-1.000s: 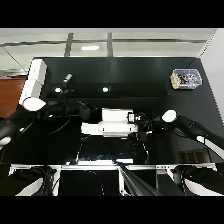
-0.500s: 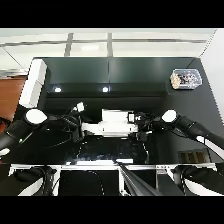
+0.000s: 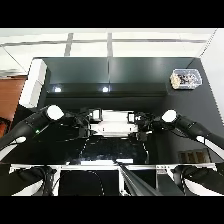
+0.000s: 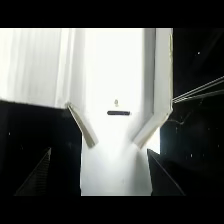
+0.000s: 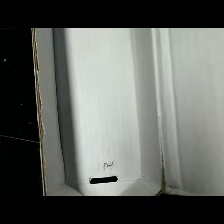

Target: Fold the box and place the chain.

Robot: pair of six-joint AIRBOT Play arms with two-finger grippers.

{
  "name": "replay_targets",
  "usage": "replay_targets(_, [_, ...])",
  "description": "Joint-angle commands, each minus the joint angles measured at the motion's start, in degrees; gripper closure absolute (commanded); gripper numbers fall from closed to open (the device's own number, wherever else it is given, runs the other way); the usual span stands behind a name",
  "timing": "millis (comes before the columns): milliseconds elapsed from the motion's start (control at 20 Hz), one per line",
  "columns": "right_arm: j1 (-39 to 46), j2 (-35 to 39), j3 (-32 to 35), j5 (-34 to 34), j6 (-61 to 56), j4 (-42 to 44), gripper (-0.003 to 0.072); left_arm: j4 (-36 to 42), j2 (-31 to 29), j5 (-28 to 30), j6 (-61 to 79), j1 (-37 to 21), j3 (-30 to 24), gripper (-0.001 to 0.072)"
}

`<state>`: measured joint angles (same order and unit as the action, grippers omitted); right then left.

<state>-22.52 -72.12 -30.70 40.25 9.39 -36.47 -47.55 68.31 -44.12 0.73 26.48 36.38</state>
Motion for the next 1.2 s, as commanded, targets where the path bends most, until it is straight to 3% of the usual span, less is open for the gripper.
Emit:
replay_targets(0, [0.0,0.0,0.0,0.0,0.0,0.0,0.0436,4.4,1.7,0.1,0.7,0.7,0.7,0.0092])
replay_targets(100, [0.0,0.0,0.0,0.0,0.0,0.0,0.0437,4.8,1.7,-0.2,1.7,1.1,0.7,0.0307])
replay_targets(200, [0.0,0.0,0.0,0.0,0.0,0.0,0.0436,5.0,1.7,-0.3,1.7,1.5,0.7,0.0436])
replay_targets(850, [0.0,0.0,0.0,0.0,0.0,0.0,0.0437,13.1,4.3,3.6,1.6,5.4,0.7,0.0436])
replay_targets(900, [0.0,0.0,0.0,0.0,0.0,0.0,0.0436,13.1,4.3,3.7,1.4,5.4,0.7,0.0480])
replay_targets(950, [0.0,0.0,0.0,0.0,0.0,0.0,0.0436,13.1,4.3,3.5,1.3,5.4,0.7,0.0606])
replay_targets(1000, [0.0,0.0,0.0,0.0,0.0,0.0,0.0437,13.1,4.3,3.2,1.3,5.4,0.7,0.0613])
replay_targets(1050, [0.0,0.0,0.0,0.0,0.0,0.0,0.0436,13.1,4.3,3.1,1.3,5.5,0.7,0.0537])
replay_targets(1100, [0.0,0.0,0.0,0.0,0.0,0.0,0.0437,13.1,4.3,3.2,1.3,5.6,0.7,0.0301])
replay_targets(1150, [0.0,0.0,0.0,0.0,0.0,0.0,0.0437,13.1,4.3,3.1,1.3,5.6,0.7,0.0266])
